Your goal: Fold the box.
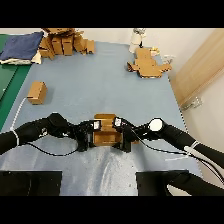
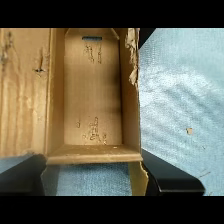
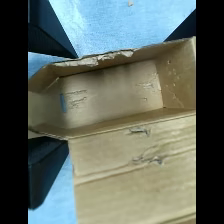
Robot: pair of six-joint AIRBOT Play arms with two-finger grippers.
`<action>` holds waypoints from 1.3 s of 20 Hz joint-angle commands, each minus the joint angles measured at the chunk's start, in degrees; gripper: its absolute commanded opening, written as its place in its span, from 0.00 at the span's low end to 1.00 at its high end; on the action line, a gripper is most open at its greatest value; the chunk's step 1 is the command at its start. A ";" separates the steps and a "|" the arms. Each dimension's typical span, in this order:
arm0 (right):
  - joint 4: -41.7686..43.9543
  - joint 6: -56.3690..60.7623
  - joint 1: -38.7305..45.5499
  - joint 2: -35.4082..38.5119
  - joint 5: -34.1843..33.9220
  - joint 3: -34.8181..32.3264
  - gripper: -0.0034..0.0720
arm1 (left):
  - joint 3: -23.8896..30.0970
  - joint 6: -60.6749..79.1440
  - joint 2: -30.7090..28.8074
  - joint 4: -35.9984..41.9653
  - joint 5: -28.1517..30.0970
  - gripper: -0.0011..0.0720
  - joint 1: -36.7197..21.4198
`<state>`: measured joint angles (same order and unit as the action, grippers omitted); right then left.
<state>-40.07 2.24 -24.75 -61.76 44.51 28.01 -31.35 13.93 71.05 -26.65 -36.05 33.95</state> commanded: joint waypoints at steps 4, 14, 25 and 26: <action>-6.80 8.55 0.00 3.89 0.07 0.00 1.00 | 0.00 -0.02 0.02 -0.20 0.04 0.43 -0.02; -16.39 19.41 0.02 8.15 2.56 0.02 1.00 | 0.00 0.00 0.02 -0.20 0.04 0.43 -0.02; -35.85 60.04 0.04 11.58 9.70 11.26 0.83 | 0.00 -0.02 0.02 -0.17 0.07 0.43 -0.02; -35.50 69.00 0.04 11.58 10.95 13.03 0.08 | 0.00 -0.02 0.02 -0.20 0.07 0.43 -0.02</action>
<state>-73.06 52.10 -24.71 -50.43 52.56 36.67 -31.35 13.89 71.05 -26.83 -35.99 33.95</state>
